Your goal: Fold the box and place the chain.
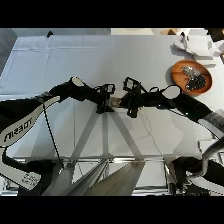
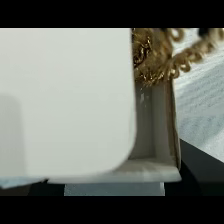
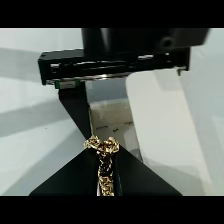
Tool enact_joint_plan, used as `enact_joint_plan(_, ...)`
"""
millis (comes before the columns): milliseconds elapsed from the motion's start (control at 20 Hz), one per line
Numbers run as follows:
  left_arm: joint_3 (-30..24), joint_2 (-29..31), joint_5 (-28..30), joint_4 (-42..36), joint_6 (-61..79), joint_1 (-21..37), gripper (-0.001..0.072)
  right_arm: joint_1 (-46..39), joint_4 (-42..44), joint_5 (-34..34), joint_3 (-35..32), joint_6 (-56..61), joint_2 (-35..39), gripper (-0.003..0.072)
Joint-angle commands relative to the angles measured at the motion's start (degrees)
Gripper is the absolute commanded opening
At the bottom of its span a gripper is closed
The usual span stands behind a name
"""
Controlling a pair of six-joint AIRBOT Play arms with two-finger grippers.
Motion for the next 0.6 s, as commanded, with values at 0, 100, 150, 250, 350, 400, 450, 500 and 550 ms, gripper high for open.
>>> enact_joint_plan(0, -0.02, 0.00, 0.02, 0.02, 0.00, 0.02, 0.0188, 0.46, 0.04, -0.63, 0.04, 0.00, -0.44, 0.0125)
enact_joint_plan(100, 0.00, 0.02, 0.02, 0.02, 0.02, 0.02, 0.0188, 0.46, 0.07, -1.01, 0.07, 0.00, -0.44, 0.0259)
enact_joint_plan(150, -0.02, 0.02, 0.02, 0.02, 0.02, 0.02, 0.0188, 0.46, 0.07, -1.05, 0.07, 0.02, -0.37, 0.0259)
enact_joint_plan(250, 0.00, 0.00, 0.02, 0.02, 0.02, 0.02, 0.0188, 0.44, 0.04, -1.03, 0.07, 0.02, 0.02, 0.0259)
enact_joint_plan(350, -0.02, 0.00, 0.02, 0.02, 0.00, 0.02, 0.0188, 0.04, -0.04, -1.38, 0.07, 0.02, 1.49, 0.0259)
enact_joint_plan(400, 0.00, 0.00, 0.02, 0.02, 0.00, 0.02, 0.0188, -0.59, -0.17, -1.25, 0.07, 0.02, 2.80, 0.0259)
enact_joint_plan(450, -0.02, 0.02, 0.02, 0.02, 0.02, 0.02, 0.0188, -1.44, -0.20, -0.87, 0.04, 0.02, 4.46, 0.0259)
enact_joint_plan(500, -0.02, 0.00, 0.02, 0.02, 0.02, 0.02, 0.0188, -2.75, -0.44, 0.24, 0.04, 0.00, 6.38, 0.0259)
enact_joint_plan(550, 0.00, 0.02, 0.02, 0.02, 0.02, 0.02, 0.0188, -4.33, -0.70, 1.66, 0.04, 0.00, 8.20, 0.0259)
